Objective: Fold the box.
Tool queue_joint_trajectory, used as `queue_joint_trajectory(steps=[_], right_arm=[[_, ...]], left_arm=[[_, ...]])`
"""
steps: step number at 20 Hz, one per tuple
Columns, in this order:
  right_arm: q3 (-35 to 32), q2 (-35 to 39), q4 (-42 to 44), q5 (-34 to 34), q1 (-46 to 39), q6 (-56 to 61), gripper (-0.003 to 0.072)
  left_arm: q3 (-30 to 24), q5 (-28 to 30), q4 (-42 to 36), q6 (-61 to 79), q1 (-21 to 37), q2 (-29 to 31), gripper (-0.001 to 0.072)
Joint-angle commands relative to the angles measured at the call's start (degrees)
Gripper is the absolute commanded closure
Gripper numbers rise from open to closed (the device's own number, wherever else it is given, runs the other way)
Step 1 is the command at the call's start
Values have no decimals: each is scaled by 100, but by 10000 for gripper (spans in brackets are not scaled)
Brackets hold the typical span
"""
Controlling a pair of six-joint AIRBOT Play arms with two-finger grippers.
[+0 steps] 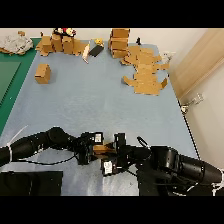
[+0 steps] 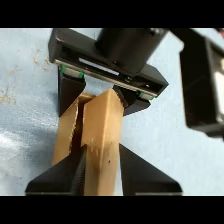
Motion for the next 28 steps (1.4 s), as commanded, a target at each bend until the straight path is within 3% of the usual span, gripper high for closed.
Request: queue_joint_trajectory(steps=[1, 4, 10, 15, 17, 28], right_arm=[[2, 7, -105, -4, 2, 17, 402], [0, -96, -83, -70, 2, 17, 457], [0, -413, 334, -85, 13, -2, 457], [2, -299, 326, -90, 13, -2, 446], [2, -188, 326, -114, 13, 0, 365], [2, 33, 332, -452, 13, 0, 365]], left_arm=[[0, 0, 2, 2, -2, -2, 188], [0, 0, 2, 2, -2, -2, 188], [0, 2, 2, 2, -2, -2, 188], [0, 0, 2, 2, -2, -2, 188], [0, 0, 2, 2, -2, -2, 188], [0, 0, 2, 2, -2, -2, 188]])
